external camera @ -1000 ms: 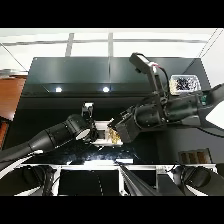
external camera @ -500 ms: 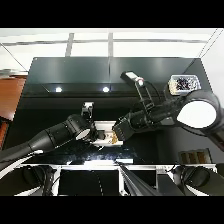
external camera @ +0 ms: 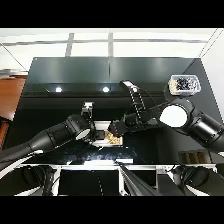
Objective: Fold the box and place the chain.
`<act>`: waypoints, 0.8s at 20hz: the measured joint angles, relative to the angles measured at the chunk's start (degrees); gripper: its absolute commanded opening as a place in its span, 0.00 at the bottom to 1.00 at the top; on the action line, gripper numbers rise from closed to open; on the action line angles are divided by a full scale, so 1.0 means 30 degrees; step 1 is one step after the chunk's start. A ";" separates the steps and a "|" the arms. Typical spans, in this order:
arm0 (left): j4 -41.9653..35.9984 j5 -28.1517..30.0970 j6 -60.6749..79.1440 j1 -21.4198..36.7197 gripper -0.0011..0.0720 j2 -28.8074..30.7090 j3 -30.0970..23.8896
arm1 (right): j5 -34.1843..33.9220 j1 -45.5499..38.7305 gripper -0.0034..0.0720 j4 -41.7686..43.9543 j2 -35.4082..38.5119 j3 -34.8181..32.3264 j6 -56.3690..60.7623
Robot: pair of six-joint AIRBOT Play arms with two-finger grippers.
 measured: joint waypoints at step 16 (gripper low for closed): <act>0.0058 0.1851 0.0393 0.1559 0.05 -0.0962 0.1071 | 0.4852 -0.5049 0.64 -0.5770 0.5173 -0.0474 -0.0233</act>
